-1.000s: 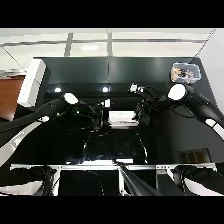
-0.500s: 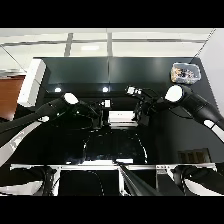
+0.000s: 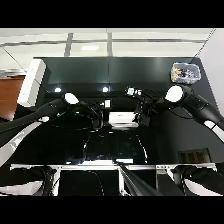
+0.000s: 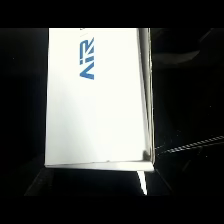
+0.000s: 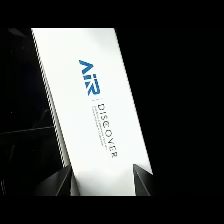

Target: Fold the box and place the chain.

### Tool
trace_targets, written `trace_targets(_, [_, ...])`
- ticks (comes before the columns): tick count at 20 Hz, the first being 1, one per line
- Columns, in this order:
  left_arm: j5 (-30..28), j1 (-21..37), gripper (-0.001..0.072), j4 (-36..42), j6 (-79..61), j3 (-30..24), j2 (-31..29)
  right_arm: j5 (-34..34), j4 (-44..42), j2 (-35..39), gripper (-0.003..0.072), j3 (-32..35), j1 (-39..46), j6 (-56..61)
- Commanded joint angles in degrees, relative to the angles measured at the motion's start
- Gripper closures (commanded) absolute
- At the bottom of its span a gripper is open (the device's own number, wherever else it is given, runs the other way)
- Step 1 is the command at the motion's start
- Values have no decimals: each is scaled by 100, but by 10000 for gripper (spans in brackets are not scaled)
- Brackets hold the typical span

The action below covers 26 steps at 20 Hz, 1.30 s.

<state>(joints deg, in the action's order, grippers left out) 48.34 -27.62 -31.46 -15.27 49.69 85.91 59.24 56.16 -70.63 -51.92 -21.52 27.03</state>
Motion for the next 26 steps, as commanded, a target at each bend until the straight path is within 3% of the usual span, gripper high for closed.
trace_targets(1, [-31, 0, 226, 0, 7, 4, 0, 7, -17, 59, 234, -7, -4, 0])
trace_targets(14, [-31, 0, 226, 0, 7, 4, 0, -83, -33, 46, 238, -2, -52, 0])
trace_targets(16, [-28, 0, 226, 0, 7, 4, 0, -107, -59, 46, 323, -2, -52, 0])
trace_targets(26, [-28, 0, 226, 0, 7, 4, 0, -96, -63, 46, 325, 28, -57, 37])
